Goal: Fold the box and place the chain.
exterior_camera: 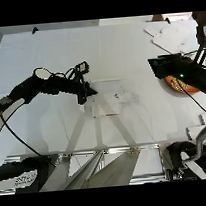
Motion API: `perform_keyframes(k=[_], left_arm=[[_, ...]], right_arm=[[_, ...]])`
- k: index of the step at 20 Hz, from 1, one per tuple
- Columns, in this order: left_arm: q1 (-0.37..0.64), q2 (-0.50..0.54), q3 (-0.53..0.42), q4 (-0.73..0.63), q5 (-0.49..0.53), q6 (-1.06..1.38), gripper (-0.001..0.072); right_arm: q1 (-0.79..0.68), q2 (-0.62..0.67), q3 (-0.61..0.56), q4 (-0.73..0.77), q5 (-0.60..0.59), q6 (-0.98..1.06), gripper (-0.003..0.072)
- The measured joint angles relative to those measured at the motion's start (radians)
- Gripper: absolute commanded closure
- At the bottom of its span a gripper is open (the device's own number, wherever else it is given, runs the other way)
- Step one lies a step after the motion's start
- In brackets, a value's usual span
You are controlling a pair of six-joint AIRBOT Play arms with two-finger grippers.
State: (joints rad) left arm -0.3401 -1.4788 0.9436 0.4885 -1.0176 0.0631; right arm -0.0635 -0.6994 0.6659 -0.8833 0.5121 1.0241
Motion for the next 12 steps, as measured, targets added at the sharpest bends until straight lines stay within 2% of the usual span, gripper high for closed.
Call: perform_keyframes(k=[7, 12], left_arm=[[-0.017, -0.114, 0.000, -0.057, 0.030, 0.093, 0.0708], [-0.019, -0.151, 0.000, -0.077, 0.033, 0.184, 0.0707]], right_arm=[[0.000, -0.001, 0.000, -0.011, 0.015, 0.000, 0.0230], [0.000, -0.006, 0.000, -0.012, 0.021, 0.000, 0.0230]])
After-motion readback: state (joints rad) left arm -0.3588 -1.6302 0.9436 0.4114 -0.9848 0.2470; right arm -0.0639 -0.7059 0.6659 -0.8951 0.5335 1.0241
